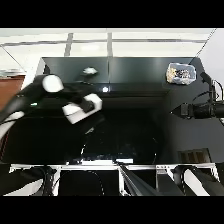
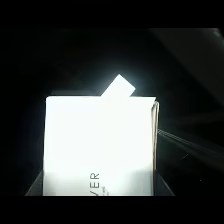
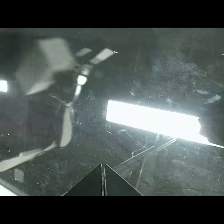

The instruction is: Fold the box and place the chain.

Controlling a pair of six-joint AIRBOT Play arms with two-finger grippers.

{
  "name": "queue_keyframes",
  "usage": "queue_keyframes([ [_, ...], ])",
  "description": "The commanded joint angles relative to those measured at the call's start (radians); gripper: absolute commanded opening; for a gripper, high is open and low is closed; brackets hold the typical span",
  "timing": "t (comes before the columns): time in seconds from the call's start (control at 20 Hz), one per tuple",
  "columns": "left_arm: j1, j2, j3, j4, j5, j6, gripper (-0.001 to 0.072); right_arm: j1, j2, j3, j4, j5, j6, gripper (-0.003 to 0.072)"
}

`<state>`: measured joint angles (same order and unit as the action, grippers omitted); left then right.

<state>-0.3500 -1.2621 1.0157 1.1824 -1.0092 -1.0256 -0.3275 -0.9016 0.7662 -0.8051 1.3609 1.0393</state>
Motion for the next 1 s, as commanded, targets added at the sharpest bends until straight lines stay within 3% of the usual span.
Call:
queue_keyframes([
  [0.0,0.295,0.195,-0.213,0.06,-0.076,-0.165,0.0048,0.0,0.0,0.0,0.0,-0.001,-0.004,0.001],
  [0.15,0.599,0.298,-0.346,0.068,-0.071,-0.156,0.0048,0.0,0.0,0.0,0.0,-0.006,-0.011,0.001],
  [0.3,0.877,0.299,-0.359,0.078,-0.072,-0.157,0.0048,0.0,0.0,-0.002,0.0,-0.012,-0.011,0.001],
  [0.45,1.061,0.297,-0.357,0.077,0.042,-0.136,0.0048,0.0,0.0,-0.014,-0.005,-0.012,-0.02,0.001],
  [0.65,1.101,0.295,-0.358,0.043,0.176,0.246,0.0048,-0.001,0.0,-0.014,-0.004,-0.026,-0.019,0.001],
  [0.75,1.101,0.28,-0.356,-0.045,0.274,0.329,0.0048,0.0,0.0,-0.014,-0.001,-0.058,-0.021,0.0011],
  [0.95,1.069,0.165,-0.314,-0.144,0.252,0.431,0.005,0.0,0.0,-0.014,0.0,-0.101,-0.026,0.0011],
])
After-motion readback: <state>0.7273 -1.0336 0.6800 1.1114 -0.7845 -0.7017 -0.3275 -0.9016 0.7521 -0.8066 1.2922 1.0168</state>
